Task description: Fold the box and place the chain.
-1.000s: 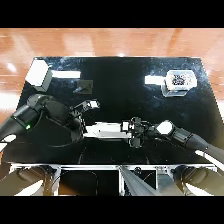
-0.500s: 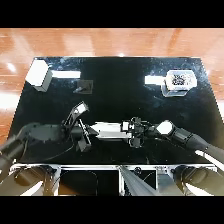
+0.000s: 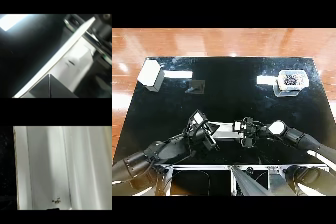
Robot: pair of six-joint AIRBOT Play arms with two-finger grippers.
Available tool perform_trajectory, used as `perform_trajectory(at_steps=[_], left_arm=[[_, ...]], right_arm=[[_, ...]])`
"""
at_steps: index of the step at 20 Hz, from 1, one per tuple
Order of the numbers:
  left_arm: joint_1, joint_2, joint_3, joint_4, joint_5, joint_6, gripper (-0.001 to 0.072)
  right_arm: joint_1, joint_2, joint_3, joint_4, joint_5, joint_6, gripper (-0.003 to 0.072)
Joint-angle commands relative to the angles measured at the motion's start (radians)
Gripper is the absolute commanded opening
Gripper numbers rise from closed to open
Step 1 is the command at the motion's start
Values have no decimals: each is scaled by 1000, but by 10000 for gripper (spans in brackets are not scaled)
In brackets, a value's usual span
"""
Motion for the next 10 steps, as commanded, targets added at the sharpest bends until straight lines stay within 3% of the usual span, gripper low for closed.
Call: perform_trajectory(at_steps=[1, 5, 10], left_arm=[[-97, -62, -3, 5, -233, -40, 14], [-142, -93, -2, 5, -335, -58, 14], [-141, -140, 7, 5, -362, -59, 14]], right_arm=[[0, 0, 0, 0, 0, 0, 627], [0, 0, 0, 0, 0, 0, 627], [0, 0, 0, 0, 0, 0, 626]])
